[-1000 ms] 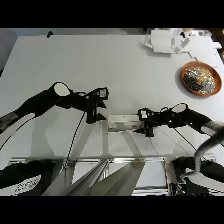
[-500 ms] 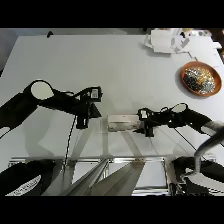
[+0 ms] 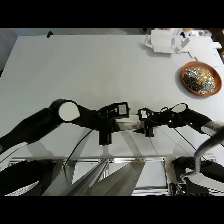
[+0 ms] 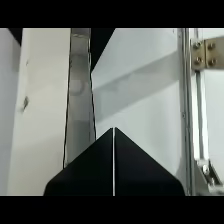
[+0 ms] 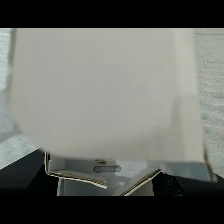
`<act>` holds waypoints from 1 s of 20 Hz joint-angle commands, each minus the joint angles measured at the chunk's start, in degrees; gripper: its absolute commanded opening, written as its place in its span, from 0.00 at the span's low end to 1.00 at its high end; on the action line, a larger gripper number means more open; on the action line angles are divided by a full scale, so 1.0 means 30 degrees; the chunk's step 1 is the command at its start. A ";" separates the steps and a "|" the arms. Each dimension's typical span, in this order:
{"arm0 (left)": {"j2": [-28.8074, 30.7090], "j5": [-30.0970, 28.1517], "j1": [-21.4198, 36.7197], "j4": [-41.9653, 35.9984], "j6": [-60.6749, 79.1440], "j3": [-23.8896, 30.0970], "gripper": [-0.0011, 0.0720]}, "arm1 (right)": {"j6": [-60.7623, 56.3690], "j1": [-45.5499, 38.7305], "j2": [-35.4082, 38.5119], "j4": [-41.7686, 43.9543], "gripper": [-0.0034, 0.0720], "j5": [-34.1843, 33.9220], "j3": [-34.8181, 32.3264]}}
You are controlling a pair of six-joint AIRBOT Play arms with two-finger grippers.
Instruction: Fold the box and place the chain.
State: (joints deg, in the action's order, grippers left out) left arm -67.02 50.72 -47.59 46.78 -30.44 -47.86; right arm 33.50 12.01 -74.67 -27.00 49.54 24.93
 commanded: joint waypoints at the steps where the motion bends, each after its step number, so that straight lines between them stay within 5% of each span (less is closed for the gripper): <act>1: -0.1450 -0.5413 -0.1559 -0.0007 -0.2025 -0.0007 0.02 | 0.0000 -0.0015 0.0007 0.0000 0.49 0.0000 0.0000; 4: -0.2506 -1.0943 -0.1632 -0.0007 -0.4736 -0.0007 0.02 | 0.0000 -0.0015 0.0007 0.0000 0.49 0.0000 0.0000; 7: -0.3752 -1.3355 -0.1603 0.0000 -0.5865 -0.0007 0.02 | 0.0000 -0.0015 0.0007 0.0000 0.49 0.0000 0.0007; 13: -0.5428 -1.2597 -0.1603 0.0000 -0.6870 -0.0007 0.02 | 0.0000 -0.0015 0.0007 0.0000 0.49 0.0000 0.0000; 17: -0.3264 -1.1402 -0.1311 0.0641 -0.6856 -0.0007 0.02 | 0.0000 -0.0015 0.0007 0.0000 0.49 0.0000 0.0000; 20: -0.0656 -0.7322 -0.0721 0.3956 -0.6907 -0.0007 0.02 | 0.0000 -0.0015 0.0007 0.0000 0.49 0.0000 0.0007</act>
State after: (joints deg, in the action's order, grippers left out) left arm -74.59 19.22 -50.98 51.13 -50.72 -47.86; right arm 33.52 12.01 -74.70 -27.00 49.54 24.93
